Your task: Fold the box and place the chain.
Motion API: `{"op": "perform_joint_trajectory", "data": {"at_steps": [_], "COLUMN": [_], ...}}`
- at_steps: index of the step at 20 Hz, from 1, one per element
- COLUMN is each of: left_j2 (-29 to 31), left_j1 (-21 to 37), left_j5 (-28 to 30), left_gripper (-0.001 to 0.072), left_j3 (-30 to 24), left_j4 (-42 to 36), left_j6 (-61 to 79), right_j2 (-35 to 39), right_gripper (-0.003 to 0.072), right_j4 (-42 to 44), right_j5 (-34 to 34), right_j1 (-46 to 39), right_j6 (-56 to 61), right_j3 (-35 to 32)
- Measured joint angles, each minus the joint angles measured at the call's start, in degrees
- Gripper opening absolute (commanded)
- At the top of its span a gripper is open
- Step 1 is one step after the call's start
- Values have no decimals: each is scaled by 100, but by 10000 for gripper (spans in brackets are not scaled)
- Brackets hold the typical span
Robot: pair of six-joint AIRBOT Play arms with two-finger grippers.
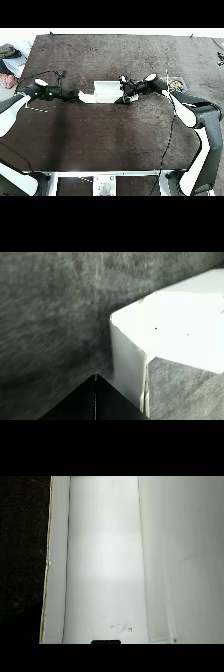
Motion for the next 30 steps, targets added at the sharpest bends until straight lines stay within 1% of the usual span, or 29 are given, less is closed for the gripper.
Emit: {"op": "perform_joint_trajectory", "data": {"at_steps": [4, 7, 8, 9, 10, 17, 22, 30], "left_j2": [-74, -76, -74, -74, -74, -74, -74, -74], "left_j1": [-116, -157, -157, -157, -157, -192, -345, -669], "left_j5": [24, -151, -208, -256, -315, -684, -715, -660], "left_gripper": [12, 15, 31, 282, 417, 419, 419, 419], "left_j3": [105, 256, 302, 337, 369, 603, 719, 1075], "left_j4": [-227, -356, -409, -448, -496, -800, -813, -205], "left_j6": [103, 164, 173, 181, 190, 269, 254, -426], "right_j2": [0, 0, 0, 0, 0, 0, 0, 0], "right_gripper": [235, 235, 235, 235, 235, 235, 235, 235], "right_j4": [0, 0, 2, 0, 2, 2, 2, 0], "right_j5": [0, 0, 0, 0, 0, 0, 0, 0], "right_j1": [-2, -2, -2, 0, 0, -2, 0, -2], "right_j6": [0, -2, 0, 0, -2, 0, 0, 0], "right_j3": [0, 0, 0, 0, 0, 0, 0, 0]}}
